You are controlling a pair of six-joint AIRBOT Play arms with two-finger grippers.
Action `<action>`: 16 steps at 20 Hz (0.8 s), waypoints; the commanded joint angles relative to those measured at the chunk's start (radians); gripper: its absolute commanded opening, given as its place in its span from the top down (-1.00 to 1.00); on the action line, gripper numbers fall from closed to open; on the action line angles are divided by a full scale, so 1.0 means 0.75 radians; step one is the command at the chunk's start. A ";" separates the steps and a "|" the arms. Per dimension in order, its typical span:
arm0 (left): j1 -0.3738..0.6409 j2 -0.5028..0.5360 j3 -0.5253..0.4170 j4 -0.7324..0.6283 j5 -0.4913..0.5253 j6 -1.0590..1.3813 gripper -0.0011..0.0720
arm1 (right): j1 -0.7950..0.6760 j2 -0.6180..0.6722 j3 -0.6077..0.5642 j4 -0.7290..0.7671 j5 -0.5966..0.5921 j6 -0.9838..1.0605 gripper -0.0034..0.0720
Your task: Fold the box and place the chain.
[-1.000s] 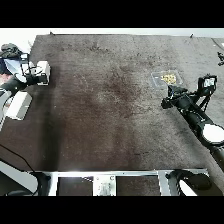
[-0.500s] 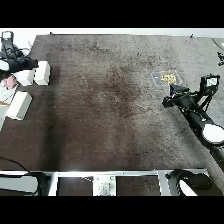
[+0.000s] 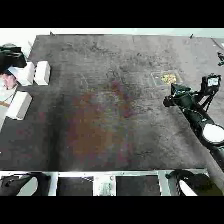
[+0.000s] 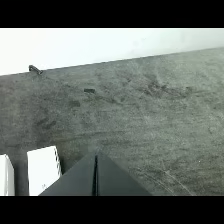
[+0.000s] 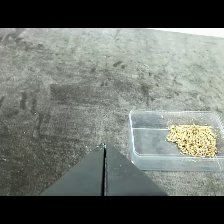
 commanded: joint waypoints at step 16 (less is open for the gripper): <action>0.003 1.072 -0.971 -0.293 0.234 0.308 0.94 | 0.001 0.000 0.000 -0.001 -0.001 0.000 0.88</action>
